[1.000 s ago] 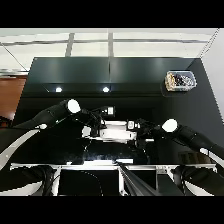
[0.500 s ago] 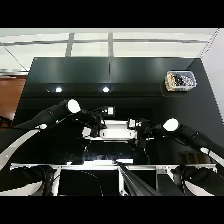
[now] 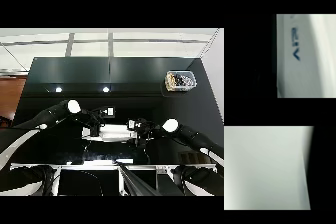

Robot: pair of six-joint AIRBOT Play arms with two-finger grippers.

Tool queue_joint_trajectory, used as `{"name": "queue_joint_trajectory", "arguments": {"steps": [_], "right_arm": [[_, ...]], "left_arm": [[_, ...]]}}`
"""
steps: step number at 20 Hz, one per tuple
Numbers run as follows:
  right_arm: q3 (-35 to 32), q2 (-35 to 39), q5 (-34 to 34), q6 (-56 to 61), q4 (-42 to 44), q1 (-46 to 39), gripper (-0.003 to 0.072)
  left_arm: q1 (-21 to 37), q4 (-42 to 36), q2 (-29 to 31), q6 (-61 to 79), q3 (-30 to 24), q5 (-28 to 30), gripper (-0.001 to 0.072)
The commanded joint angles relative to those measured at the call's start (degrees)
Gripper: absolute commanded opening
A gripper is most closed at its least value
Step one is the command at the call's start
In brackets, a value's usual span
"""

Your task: Fold the box and place the chain.

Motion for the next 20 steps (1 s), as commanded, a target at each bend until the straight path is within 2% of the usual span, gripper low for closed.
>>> {"name": "queue_joint_trajectory", "arguments": {"steps": [1, 6, 7, 8, 9, 10, 14, 15, 17, 19, 20], "right_arm": [[0.0, -0.02, 0.02, 0.0, -0.26, 0.09, 0.0247], [-0.02, -0.02, 0.02, 0.0, -0.26, 0.09, 0.0247], [0.0, -0.02, 0.02, 0.0, -0.26, 0.09, 0.0247], [0.0, -0.02, 0.02, 0.02, -0.26, 0.09, 0.0247], [0.0, -0.02, 0.02, 0.02, -0.26, 0.09, 0.0247], [-0.02, -0.02, 0.0, 0.02, -0.26, 0.09, 0.0247], [0.0, -0.02, 0.02, 0.02, -0.26, 0.09, 0.0247], [0.0, -0.02, 0.02, 0.0, -0.26, 0.09, 0.0247], [0.0, -0.02, 0.02, 0.02, -0.26, 0.09, 0.0247], [0.0, -0.02, 0.02, 0.02, -0.26, 0.09, 0.0247], [0.0, -0.02, 0.02, 0.02, -0.26, 0.09, 0.0247]], "left_arm": [[0.0, 0.5, 1.57, -3.91, 0.11, -1.11, 0.0517], [0.02, 11.1, 9.4, -18.86, 0.39, -8.5, 0.0507], [0.02, 13.68, 11.13, -22.1, 0.39, -10.82, 0.0464], [0.02, 16.37, 12.98, -26.12, 0.39, -13.16, 0.031], [0.04, 18.58, 14.6, -29.24, 0.39, -15.43, 0.0118], [0.04, 20.26, 16.11, -31.28, 0.39, -18.21, 0.0029], [-0.09, 21.53, 18.14, -48.28, 0.24, -25.4, 0.0029], [-0.07, 19.52, 18.16, -51.69, -0.04, -26.51, 0.0029], [-0.07, 6.93, 18.16, -50.75, -2.4, -25.18, 0.0029], [-0.04, -11.13, 18.16, -41.66, -6.73, -19.87, 0.0029], [-0.02, -18.23, 18.16, -37.24, -8.87, -14.91, 0.0028]]}}
